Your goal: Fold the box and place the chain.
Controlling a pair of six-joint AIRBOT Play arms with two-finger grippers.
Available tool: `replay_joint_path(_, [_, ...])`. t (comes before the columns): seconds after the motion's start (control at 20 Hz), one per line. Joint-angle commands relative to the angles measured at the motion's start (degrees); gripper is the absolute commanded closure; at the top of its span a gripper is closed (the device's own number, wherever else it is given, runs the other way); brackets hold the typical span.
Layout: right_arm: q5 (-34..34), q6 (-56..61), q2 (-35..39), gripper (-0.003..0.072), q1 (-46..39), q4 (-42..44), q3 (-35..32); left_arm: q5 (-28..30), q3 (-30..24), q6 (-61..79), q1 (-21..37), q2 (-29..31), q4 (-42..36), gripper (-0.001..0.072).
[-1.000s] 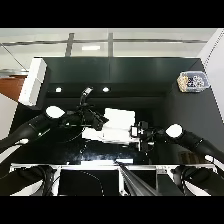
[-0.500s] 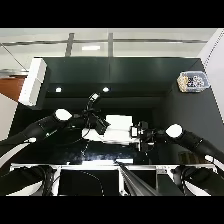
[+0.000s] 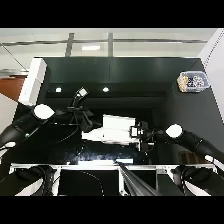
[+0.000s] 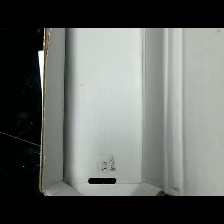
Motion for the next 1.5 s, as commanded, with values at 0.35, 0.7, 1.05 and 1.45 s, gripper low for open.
replay_joint_path(0.35, [0.02,0.0,-0.04,0.0211,0.07,0.0,-0.02,-8.37,-0.09,29.88,-1.88,-0.44,11.91,0.002])
replay_joint_path(0.7, [0.02,0.02,-0.04,0.0211,0.07,0.0,-0.02,-5.38,-0.09,32.81,-7.08,-6.45,6.29,0.0016])
replay_joint_path(1.05, [0.02,0.02,-0.04,0.0211,0.07,0.0,-0.02,0.07,-0.07,30.21,-10.67,-6.84,5.9,0.0311])
replay_joint_path(1.45, [0.02,0.02,-0.04,0.0211,0.07,0.0,-0.02,-0.04,-0.04,29.05,-10.95,-6.84,-1.09,0.0435])
